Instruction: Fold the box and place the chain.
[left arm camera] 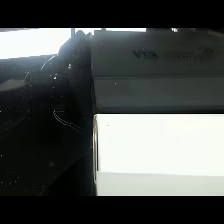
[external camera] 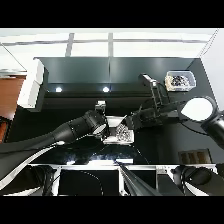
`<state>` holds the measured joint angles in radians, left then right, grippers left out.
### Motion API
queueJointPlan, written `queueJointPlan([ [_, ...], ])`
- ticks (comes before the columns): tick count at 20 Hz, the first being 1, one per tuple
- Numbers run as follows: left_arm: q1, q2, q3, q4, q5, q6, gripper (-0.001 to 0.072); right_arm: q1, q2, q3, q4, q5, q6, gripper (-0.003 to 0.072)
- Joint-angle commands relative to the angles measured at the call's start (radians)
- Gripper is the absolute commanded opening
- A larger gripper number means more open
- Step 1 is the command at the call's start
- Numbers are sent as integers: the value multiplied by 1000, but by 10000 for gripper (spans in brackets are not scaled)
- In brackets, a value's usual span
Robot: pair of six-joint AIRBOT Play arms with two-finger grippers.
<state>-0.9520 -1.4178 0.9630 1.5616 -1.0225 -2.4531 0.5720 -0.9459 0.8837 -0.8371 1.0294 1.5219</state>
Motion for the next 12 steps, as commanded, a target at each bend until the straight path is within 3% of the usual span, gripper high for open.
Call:
queueJointPlan([
  [1,0,-1,0,0,1,0,29,9,-23,-11,-12,-17,-1,7],
  [6,0,-1,0,0,1,0,29,-52,27,-10,-13,-7,-11,7],
  [12,0,-1,0,0,1,0,29,-168,149,-10,-32,128,-5,7],
])
